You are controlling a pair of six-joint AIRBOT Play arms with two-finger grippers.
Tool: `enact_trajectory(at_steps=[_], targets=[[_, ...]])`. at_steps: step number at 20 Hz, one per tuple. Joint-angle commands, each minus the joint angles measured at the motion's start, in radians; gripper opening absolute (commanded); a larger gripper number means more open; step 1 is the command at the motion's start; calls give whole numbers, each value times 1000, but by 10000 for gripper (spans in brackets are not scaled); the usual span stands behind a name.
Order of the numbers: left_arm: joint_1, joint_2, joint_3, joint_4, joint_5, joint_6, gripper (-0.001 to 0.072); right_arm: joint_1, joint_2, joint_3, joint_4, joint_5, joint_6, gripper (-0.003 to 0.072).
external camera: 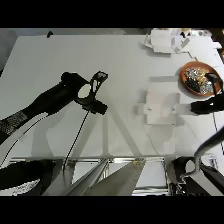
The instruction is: Fold the box and place the chain.
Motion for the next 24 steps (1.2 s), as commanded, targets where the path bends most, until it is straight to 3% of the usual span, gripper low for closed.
enact_trajectory(at_steps=[1, 5, 8, 12, 13, 14, 17, 19, 20, 22, 24], targets=[[0, -1, 0, 0, 2, 1, 151, 166, 201, -195, 161, -134, 60, 16], [0, 0, 0, 10, -13, 56, 151, 305, 283, -277, 161, -145, 150, 17], [8, 35, -8, 14, -130, 230, 151, 414, 287, -283, 163, -154, 175, 17], [94, 246, -71, 14, -14, 285, 155, 594, 287, -293, 164, -228, 213, 17], [133, 306, -98, -4, 16, 323, 216, 634, 287, -298, 158, -258, 233, 17], [178, 358, -129, -47, 43, 382, 293, 670, 286, -301, 157, -285, 249, 17], [320, 411, -217, -336, 28, 652, 307, 723, 286, -301, 158, -331, 255, 18], [412, 391, -294, -606, -3, 905, 499, 724, 286, -301, 158, -328, 256, 18], [450, 377, -336, -721, -3, 1039, 531, 724, 286, -301, 158, -327, 256, 18], [488, 341, -396, -826, 37, 1223, 531, 724, 286, -301, 158, -327, 256, 18], [484, 279, -420, -843, 77, 1307, 532, 724, 286, -301, 158, -327, 256, 18]])
